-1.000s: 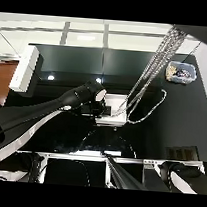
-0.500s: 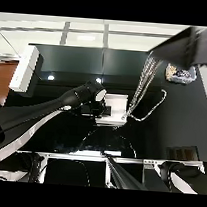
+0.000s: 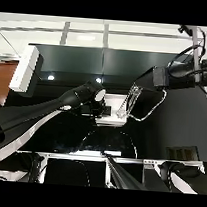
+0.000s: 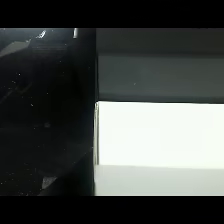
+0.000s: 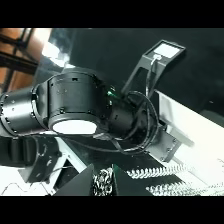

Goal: Fold the box and place the chain.

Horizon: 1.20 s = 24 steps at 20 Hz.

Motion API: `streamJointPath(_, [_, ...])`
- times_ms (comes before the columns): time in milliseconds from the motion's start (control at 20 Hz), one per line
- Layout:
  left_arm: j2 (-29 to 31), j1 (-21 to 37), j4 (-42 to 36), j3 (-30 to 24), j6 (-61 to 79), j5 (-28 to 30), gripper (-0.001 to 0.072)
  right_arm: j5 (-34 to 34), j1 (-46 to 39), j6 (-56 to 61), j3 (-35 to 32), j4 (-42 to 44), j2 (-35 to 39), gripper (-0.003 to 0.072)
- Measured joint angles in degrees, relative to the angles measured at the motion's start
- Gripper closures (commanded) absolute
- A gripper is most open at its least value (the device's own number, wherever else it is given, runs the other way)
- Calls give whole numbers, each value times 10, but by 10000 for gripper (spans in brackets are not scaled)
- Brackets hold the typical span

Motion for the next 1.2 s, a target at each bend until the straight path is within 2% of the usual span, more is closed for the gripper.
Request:
streamJointPath(200, [0,0,2,0,0,0,680,-3,-1,-5,4,17,0,676])
streamJointPath(500, [0,0,2,0,0,0,680,-9,-3,-9,98,49,0,676])
streamJointPath(700, [0,0,2,0,0,0,680,-9,-2,-9,113,57,0,675])
streamJointPath(950, [0,0,1,0,0,-1,680,-3,-2,-11,43,38,0,674])
streamJointPath(1050, [0,0,1,0,0,-1,680,-16,-2,-11,-15,17,0,674])
streamJointPath(1200, [0,0,1,0,0,0,680,-84,6,-11,-130,-1,-1,673])
